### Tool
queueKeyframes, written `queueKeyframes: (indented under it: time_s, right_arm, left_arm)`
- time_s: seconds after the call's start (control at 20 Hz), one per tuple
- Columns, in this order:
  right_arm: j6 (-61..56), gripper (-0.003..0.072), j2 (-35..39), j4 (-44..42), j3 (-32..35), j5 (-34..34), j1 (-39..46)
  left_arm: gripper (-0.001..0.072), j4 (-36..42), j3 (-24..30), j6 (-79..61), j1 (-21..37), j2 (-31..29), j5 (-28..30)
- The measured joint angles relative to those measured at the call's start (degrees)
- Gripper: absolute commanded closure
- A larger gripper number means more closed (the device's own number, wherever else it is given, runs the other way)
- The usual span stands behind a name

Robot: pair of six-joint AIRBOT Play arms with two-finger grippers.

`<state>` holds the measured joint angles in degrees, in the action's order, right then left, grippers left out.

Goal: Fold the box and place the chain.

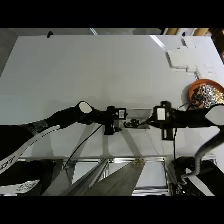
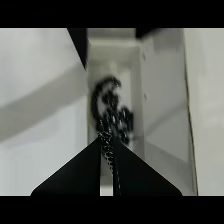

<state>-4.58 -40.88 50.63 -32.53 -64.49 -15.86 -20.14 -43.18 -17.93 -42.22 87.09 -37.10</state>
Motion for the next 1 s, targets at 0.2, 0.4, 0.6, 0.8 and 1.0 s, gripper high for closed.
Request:
queueKeyframes:
  time_s: [0.2, 0.4, 0.6, 0.8, 1.0]
  right_arm:
    - [-2.8, 0.0666, -1.5, -3.6, 0.9, 9.0, -8.5]
    - [-6.5, 0.054, -6.0, -5.0, 1.1, 17.9, -13.7]
    - [-8.2, 0.0446, -9.2, -4.0, 1.0, 23.3, -15.4]
    - [-8.8, 0.0447, -5.6, 3.5, -0.8, 24.8, -15.8]
    - [-9.7, 0.0447, -0.3, 12.1, -1.9, 23.4, -10.7]
  left_arm:
    - [0.0491, 0.0, 0.0, 0.0, 0.0, 0.0, 0.0]
    - [0.0491, 0.0, 0.0, 0.0, 0.0, 0.0, 0.0]
    - [0.0491, 0.0, 0.0, 0.0, 0.0, 0.0, 0.0]
    - [0.0491, 0.0, 0.0, 0.0, 0.0, 0.0, 0.0]
    - [0.0491, 0.0, 0.0, 0.0, 0.0, 0.0, 0.0]
